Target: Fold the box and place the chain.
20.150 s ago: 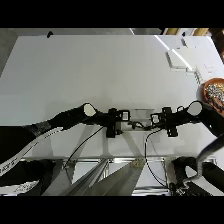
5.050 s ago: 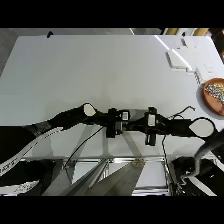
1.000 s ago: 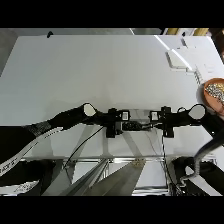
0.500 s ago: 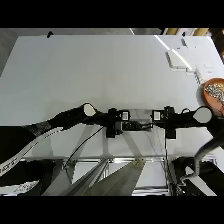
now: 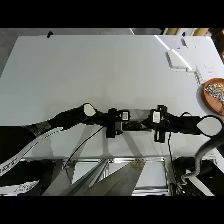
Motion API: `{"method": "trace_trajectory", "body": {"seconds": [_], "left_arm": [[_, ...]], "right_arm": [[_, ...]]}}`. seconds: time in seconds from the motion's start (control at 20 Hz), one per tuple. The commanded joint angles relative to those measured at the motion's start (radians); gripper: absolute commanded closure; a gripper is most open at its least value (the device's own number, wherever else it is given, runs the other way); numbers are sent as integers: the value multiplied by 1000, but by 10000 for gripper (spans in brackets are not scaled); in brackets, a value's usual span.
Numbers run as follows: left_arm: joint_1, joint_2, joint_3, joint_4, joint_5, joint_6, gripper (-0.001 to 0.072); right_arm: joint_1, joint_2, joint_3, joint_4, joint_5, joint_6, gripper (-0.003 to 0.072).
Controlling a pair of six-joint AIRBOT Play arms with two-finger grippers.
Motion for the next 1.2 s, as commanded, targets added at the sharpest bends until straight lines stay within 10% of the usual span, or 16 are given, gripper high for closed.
{"method": "trace_trajectory", "body": {"seconds": [0.0,0.4,0.75,1.15], "left_arm": [[0,0,0,0,0,0,578],[0,0,0,0,0,0,578],[0,0,0,0,0,0,578],[0,0,0,0,0,0,578]], "right_arm": [[172,-50,0,58,-183,9,671],[195,-116,3,-70,-186,10,550],[-212,-4,-5,-333,119,-70,555],[-252,-224,-9,-309,33,-294,554]]}}
